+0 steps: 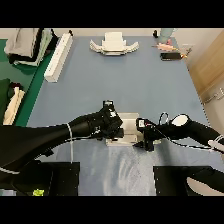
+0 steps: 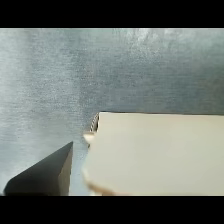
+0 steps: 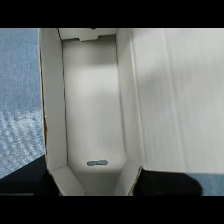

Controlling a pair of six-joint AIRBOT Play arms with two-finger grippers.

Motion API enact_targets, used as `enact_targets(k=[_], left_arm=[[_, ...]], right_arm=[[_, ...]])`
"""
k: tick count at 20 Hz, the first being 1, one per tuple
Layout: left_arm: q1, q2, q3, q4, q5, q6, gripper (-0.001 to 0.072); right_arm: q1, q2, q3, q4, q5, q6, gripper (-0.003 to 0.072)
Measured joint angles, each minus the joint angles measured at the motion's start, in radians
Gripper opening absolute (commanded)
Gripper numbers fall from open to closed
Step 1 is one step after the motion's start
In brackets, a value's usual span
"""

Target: Fold the box.

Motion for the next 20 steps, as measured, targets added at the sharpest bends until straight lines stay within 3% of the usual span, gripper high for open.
enact_targets(k=[1,2,3,5,12,13,14,15,20], left_arm=[[-0.003,-0.012,0.007,0.003,-0.002,-0.001,0.0349],[-0.003,-0.023,0.014,0.004,-0.005,-0.003,0.017],[-0.004,-0.03,0.02,0.008,-0.006,-0.003,0.0142],[-0.006,-0.04,0.029,0.011,-0.007,-0.004,0.0013],[-0.007,-0.051,0.039,0.011,-0.006,-0.001,0.0019],[-0.007,-0.051,0.043,0.011,-0.007,0.001,0.0191],[-0.007,-0.052,0.047,0.011,-0.002,0.005,0.0496],[-0.007,-0.052,0.055,0.008,0.007,0.014,0.0614],[-0.008,-0.036,0.127,0.009,-0.182,0.064,0.0613]], right_arm=[[0.0,0.0,0.0,0.0,0.0,0.0,0.0506],[0.0,0.0,0.0,0.0,0.0,0.0,0.0506],[0.0,0.0,0.0,0.0,0.0,0.0,0.0506],[0.0,0.0,0.0,0.0,0.0,0.0,0.0506],[0.0,0.0,0.0,0.0,0.0,0.0,0.0506],[0.0,0.0,0.0,0.0,0.0,0.0,0.0506],[0.0,0.0,0.0,0.001,0.0,0.0,0.0506],[0.0,0.0,0.0,0.0,0.0,0.0,0.0506],[0.0,0.0,0.0,0.0,0.0,0.0,0.0506]])
